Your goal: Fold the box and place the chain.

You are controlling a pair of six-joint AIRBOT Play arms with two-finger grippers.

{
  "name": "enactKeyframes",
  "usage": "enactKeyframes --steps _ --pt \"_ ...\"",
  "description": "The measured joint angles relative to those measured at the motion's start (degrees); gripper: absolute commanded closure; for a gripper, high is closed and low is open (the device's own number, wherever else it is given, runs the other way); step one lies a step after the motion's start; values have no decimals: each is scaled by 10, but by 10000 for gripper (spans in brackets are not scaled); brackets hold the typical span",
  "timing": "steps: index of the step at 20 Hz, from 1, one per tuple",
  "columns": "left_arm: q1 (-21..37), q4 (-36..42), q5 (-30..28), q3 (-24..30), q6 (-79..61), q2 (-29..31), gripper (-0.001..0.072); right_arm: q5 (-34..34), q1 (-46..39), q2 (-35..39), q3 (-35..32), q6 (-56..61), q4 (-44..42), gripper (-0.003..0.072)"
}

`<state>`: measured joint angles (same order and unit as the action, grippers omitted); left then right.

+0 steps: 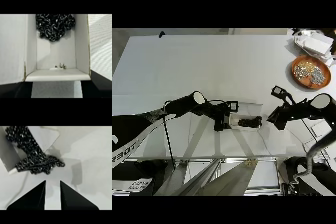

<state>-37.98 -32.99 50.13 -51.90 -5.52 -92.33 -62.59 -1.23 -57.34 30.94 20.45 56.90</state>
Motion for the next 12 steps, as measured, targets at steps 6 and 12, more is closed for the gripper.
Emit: enactKeyframes --steps 6,12 --pt "0 0 3 0 0 0 575 54 20 -4 -39 -176 -21 368" --pt "0 0 3 0 0 0 575 78 23 -31 -45 -251 -72 369"
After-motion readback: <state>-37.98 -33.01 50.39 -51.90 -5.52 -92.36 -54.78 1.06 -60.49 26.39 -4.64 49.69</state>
